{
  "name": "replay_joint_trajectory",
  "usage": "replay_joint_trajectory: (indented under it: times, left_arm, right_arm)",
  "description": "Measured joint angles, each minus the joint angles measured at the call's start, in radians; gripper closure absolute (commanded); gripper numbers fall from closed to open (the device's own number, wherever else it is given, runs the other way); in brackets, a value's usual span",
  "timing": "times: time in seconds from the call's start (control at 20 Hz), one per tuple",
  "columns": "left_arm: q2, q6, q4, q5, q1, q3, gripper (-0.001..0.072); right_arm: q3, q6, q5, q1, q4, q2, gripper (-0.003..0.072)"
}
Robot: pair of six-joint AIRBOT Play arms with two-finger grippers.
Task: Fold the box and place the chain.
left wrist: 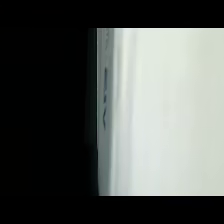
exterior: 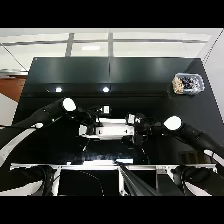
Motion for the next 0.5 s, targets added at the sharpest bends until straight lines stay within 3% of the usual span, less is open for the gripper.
replay_joint_trajectory:
  times: [0.5]
  left_arm:
    - [0.000,-0.014,0.003,0.011,-0.002,0.001,0.0679]
  right_arm:
    - [0.000,-0.116,0.002,0.000,0.003,-0.101,-0.0010]
